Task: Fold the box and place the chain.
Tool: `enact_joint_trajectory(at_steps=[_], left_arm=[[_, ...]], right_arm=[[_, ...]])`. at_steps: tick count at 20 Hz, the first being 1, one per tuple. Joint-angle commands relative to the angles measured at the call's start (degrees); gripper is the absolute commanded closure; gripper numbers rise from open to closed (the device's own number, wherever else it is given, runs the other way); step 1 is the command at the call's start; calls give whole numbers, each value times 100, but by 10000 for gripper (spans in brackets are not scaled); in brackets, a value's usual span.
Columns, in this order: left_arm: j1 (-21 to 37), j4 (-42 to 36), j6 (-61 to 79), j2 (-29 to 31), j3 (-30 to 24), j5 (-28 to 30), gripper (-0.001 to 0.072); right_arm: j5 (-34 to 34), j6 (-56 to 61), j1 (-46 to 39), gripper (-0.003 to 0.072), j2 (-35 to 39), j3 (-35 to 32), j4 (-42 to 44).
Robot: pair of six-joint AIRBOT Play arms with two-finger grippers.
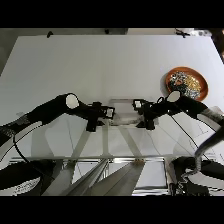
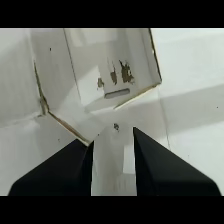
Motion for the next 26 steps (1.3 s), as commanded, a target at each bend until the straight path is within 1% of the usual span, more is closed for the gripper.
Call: enact_joint_trajectory(at_steps=[1, 6, 7, 8, 9, 14, 15, 19, 20, 21, 22, 23, 24, 26], left_arm=[[-94, -203, 39, -17, -2, 223, 459], [-240, -391, 57, -116, -2, 439, 461], [-282, -483, 59, -142, -2, 505, 474], [-321, -533, 59, -166, -2, 562, 537], [-358, -538, 57, -181, -2, 614, 562], [-389, -651, 52, -214, -2, 916, 565], [-389, -695, 52, -223, -2, 942, 580], [-522, -964, 52, -376, -2, 979, 577], [-573, -999, 55, -411, -2, 992, 554], [-612, -1012, 55, -435, -2, 1008, 484], [-638, -1027, 52, -442, -2, 1025, 381], [-651, -1051, 52, -444, -2, 1025, 307], [-651, -1056, 50, -444, -2, 1021, 261], [-649, -1054, 33, -444, -2, 1023, 249]], right_arm=[[2, 2, 0, 353, 4, 2, 2], [2, 2, 0, 353, 4, 2, 2], [0, 2, 0, 353, 4, 2, 2], [0, 2, 2, 353, 4, 2, 2], [2, 2, 0, 353, 4, 2, 2], [0, 2, 2, 353, 4, 2, 2], [0, 2, 0, 353, 4, 2, 2], [2, 0, 0, 353, 4, 2, 2], [0, 2, 0, 353, 4, 2, 2], [0, 2, 0, 353, 4, 2, 2], [2, 0, 0, 353, 4, 2, 2], [2, 2, 0, 353, 4, 2, 2], [0, 0, 0, 353, 4, 2, 2], [2, 0, 2, 353, 4, 2, 2]])
